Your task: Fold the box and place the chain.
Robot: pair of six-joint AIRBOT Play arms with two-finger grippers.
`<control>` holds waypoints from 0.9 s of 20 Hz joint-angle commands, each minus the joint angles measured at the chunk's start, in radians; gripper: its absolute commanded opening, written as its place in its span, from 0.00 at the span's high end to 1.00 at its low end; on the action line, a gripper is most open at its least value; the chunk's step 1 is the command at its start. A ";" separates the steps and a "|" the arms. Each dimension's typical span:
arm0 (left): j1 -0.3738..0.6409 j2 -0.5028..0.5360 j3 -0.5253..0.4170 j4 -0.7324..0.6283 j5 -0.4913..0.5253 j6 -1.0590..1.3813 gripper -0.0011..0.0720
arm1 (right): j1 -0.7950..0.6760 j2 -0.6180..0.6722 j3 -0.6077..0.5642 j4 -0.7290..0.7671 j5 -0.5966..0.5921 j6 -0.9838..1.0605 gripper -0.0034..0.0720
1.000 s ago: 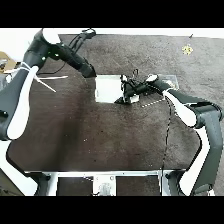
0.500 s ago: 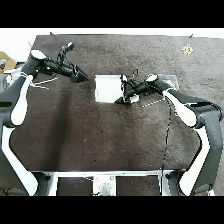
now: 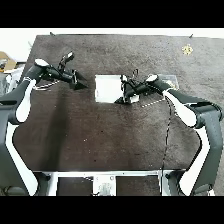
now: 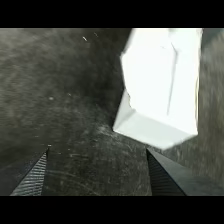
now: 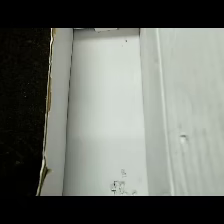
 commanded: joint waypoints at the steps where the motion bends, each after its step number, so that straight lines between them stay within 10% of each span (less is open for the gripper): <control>1: 0.002 -0.051 0.000 -0.021 -0.038 0.195 0.06 | 0.001 0.000 0.000 0.000 0.000 0.000 0.43; 18: -0.055 -0.112 -0.061 -0.076 -0.130 0.335 0.00 | 0.001 0.000 0.000 0.000 0.000 0.000 0.43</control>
